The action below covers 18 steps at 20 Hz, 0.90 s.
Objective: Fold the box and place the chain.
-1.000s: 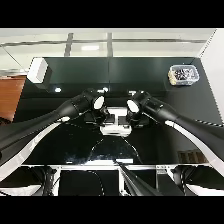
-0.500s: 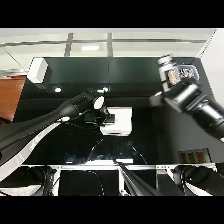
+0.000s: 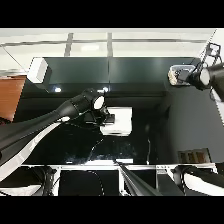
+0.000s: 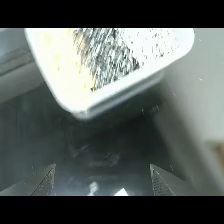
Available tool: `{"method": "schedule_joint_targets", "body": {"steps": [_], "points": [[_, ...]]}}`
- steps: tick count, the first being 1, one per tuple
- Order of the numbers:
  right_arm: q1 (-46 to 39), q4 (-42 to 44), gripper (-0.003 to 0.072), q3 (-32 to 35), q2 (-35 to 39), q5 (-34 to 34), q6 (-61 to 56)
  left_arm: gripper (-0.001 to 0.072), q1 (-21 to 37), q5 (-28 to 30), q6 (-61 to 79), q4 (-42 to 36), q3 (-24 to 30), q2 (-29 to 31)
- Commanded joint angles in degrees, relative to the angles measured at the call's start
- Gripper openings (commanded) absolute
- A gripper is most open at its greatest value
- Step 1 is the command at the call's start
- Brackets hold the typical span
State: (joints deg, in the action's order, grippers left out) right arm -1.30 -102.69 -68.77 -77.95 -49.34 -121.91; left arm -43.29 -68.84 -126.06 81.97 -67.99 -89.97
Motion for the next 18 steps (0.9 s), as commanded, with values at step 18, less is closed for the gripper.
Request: {"method": "schedule_joint_targets", "body": {"steps": [18], "points": [[-8.76,13.09,0.0499,-51.08,-44.22,-21.99,8.13,0.0026,0.07,-2.12,0.02,0.00,-0.02,0.02]]}}
